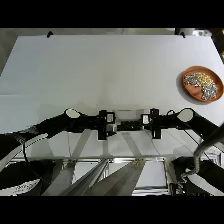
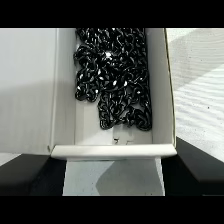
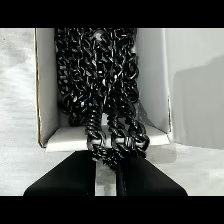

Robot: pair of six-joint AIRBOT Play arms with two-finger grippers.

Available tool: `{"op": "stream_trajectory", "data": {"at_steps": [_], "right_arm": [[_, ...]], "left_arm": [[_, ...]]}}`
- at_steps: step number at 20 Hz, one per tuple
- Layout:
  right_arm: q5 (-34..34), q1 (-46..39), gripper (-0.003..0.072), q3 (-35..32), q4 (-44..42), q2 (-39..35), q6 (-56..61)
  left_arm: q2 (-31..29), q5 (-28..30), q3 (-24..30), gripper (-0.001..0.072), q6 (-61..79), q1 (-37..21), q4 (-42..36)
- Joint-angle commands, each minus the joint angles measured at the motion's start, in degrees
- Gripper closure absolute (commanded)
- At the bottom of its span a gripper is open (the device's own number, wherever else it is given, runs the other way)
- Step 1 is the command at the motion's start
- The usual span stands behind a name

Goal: Fold the box and place the chain.

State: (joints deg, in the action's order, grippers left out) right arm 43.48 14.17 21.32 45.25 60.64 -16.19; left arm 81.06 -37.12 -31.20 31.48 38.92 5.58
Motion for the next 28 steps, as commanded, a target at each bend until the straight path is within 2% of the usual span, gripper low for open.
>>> {"op": "stream_trajectory", "data": {"at_steps": [1, 5, 10, 12, 16, 19, 24, 28], "right_arm": [[-1.95, -0.02, 0.0675, 0.0, 1.01, -1.68, 2.67], [-3.13, -0.02, 0.0675, 0.02, 8.59, -6.75, 9.68], [0.52, -0.02, 0.0675, 0.07, 8.48, -16.24, 14.78], [0.72, -0.02, 0.0675, 0.17, 7.63, -20.35, 20.87], [5.31, 0.0, 0.0675, 0.17, -2.93, -26.16, 22.71], [9.81, 0.0, 0.0675, 0.17, -10.58, -26.71, 21.66], [10.56, 0.0, 0.0675, 0.17, -18.93, -26.69, 21.7], [10.51, 0.0, 0.0675, 0.17, -20.48, -24.74, 22.01]], "left_arm": [[-0.04, 0.02, -0.04, 0.0573, 0.02, -0.02, 0.0], [-0.04, 0.02, -0.04, 0.0573, 0.04, -0.02, 0.0], [-0.04, 0.02, -0.04, 0.0573, 0.02, -0.02, 0.0], [-0.04, 0.02, -0.04, 0.0573, 0.02, -0.02, 0.0], [-0.04, 0.02, -0.04, 0.0573, 0.02, -0.02, 0.0], [-0.04, 0.02, -0.04, 0.0573, 0.02, -0.02, 0.0], [-0.04, 0.02, -0.04, 0.0573, 0.04, -0.02, 0.0], [-0.04, 0.02, -0.04, 0.0573, 0.02, -0.02, 0.0]]}}
